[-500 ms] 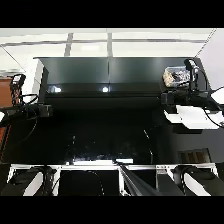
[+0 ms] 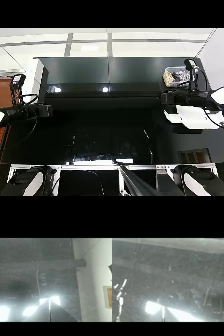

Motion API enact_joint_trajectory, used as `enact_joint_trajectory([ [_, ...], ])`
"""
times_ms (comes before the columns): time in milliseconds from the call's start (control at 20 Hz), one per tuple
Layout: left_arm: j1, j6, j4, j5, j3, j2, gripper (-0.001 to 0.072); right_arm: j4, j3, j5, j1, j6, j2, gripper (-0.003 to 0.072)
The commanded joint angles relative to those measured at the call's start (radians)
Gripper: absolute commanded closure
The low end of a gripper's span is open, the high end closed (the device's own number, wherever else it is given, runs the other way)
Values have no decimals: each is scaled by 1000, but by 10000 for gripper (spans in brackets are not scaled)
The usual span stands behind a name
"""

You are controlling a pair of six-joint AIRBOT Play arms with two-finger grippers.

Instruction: Fold the box and place the chain.

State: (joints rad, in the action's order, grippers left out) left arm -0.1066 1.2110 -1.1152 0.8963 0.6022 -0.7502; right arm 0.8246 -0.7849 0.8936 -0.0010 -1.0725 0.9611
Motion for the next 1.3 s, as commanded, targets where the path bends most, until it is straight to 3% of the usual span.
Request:
enact_joint_trajectory([
  [0, 1, 0, 0, 0, 0, 1, 682, 0, 0, 0, 1, 0, 0, 668],
  [300, 1, 1, 18, -29, 0, 1, 681, -44, 0, 1, 1, -2, 0, 668],
  [500, 23, -3, 171, 24, 0, -6, 657, -141, 0, 109, 5, -8, 0, 667],
  [550, 47, -3, 180, 25, 0, -13, 414, -133, 0, 126, 5, -8, 0, 666],
  [600, 77, -4, 177, 21, 0, -22, -1, -118, 0, 133, 5, -8, 0, 637],
  [700, 124, -24, 177, -16, 0, -43, -4, -101, 0, 137, 5, -8, 0, 208],
  [850, 152, -36, 178, -119, 0, -53, -3, -76, 0, 102, 5, -8, 0, 177],
  [950, 150, -36, 177, -137, 0, -54, -3, 0, 0, 37, 5, -18, 0, -21],
  [1150, 150, -36, 149, -129, 0, -55, -3, 194, -3, -121, -47, -205, 22, -19],
  [1250, 150, -36, 148, -130, 0, -55, -4, 312, -38, -143, -138, -311, 63, -19],
])
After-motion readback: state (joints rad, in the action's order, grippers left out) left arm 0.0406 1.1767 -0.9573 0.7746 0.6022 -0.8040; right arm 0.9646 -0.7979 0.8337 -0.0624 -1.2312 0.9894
